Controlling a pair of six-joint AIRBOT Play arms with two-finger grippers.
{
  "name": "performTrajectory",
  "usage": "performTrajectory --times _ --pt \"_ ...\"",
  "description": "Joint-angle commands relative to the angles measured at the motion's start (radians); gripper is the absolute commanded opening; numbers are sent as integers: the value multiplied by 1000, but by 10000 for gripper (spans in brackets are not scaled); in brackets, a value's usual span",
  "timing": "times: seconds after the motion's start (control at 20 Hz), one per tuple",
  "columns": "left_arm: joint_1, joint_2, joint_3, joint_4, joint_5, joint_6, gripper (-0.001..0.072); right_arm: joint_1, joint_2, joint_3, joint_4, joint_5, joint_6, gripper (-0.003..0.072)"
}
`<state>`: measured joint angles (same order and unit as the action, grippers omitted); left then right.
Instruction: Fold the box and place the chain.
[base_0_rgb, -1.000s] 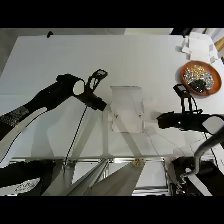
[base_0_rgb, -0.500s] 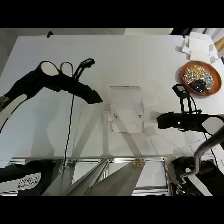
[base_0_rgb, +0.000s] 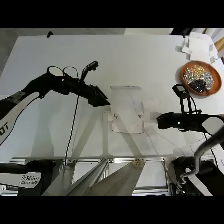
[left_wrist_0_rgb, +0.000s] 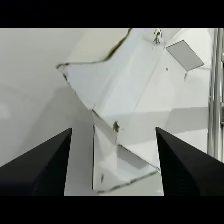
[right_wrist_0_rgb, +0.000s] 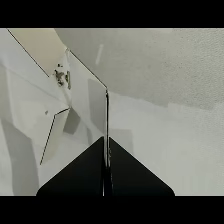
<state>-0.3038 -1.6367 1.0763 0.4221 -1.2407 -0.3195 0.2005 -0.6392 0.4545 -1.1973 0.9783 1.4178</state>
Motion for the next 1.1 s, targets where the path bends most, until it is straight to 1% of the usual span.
performTrajectory --times 0.0,0.2,0.3,0.4,0.45,0.5,0.6,0.7,0.75,0.95,1.0,1.05 --pt "-32 -63 0 -81 40 122 578 1 1 0 1 1 0 15" --pt "-65 -82 0 -94 112 185 575 1 1 -1 2 2 0 15" --pt "-68 -83 0 -165 138 244 575 1 1 0 2 2 0 15" --pt "-73 -83 0 -243 138 298 572 1 1 0 1 1 0 15" --pt "-77 -83 0 -249 141 312 569 1 1 0 1 1 0 15" --pt "-80 -83 0 -249 141 319 552 1 1 0 1 1 0 15" --pt "-82 -86 0 -240 124 319 551 1 1 0 1 2 0 15" --pt "-84 -91 0 -196 92 314 548 1 1 0 1 2 0 15" --pt "-84 -94 0 -179 74 311 502 1 1 0 1 2 0 15" --pt "-85 -95 0 -177 47 316 472 1 1 0 1 2 -1 15" --pt "-85 -95 0 -169 43 316 416 1 1 0 1 2 0 15" --pt "-85 -95 0 -166 39 316 384 1 1 0 1 2 0 15"
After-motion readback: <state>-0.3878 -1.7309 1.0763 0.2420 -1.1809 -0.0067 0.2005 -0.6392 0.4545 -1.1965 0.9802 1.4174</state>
